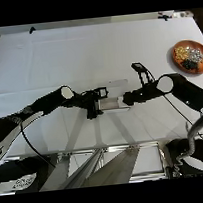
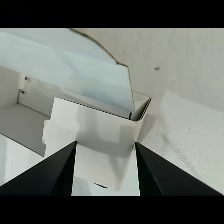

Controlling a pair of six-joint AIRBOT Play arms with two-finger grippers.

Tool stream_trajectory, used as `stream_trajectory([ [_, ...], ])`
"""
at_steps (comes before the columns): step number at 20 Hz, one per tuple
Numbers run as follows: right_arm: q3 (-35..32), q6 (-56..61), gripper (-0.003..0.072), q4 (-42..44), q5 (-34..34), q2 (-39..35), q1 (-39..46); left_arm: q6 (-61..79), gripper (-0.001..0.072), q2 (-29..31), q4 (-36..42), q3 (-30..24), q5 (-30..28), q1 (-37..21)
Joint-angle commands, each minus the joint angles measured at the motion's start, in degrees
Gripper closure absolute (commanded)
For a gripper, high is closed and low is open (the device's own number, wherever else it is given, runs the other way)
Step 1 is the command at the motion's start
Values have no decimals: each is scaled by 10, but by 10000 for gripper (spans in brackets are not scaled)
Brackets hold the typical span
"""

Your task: Fold the box and place the chain.

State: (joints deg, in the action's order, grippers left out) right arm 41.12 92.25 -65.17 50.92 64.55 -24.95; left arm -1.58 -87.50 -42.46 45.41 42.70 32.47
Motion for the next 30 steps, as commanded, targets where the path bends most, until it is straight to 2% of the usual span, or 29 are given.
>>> stream_trajectory([
  [1,18,98,304,-63,7,25,-38,0,497,0,0,0,0,0],
  [5,37,174,313,-103,3,51,-66,0,497,0,0,0,0,0],
  [6,39,191,378,-114,3,54,-69,0,497,0,0,0,0,0],
  [15,52,272,413,-200,9,109,-92,0,497,0,0,0,0,0],
  [17,68,278,475,-208,9,123,-94,0,497,0,0,0,0,0],
  [26,108,278,493,-227,29,177,-116,0,497,0,0,0,0,0],
  [29,108,278,678,-234,59,182,-116,0,497,0,0,0,0,0],
  [30,108,280,680,-234,67,182,-116,0,497,0,0,0,0,0],
])
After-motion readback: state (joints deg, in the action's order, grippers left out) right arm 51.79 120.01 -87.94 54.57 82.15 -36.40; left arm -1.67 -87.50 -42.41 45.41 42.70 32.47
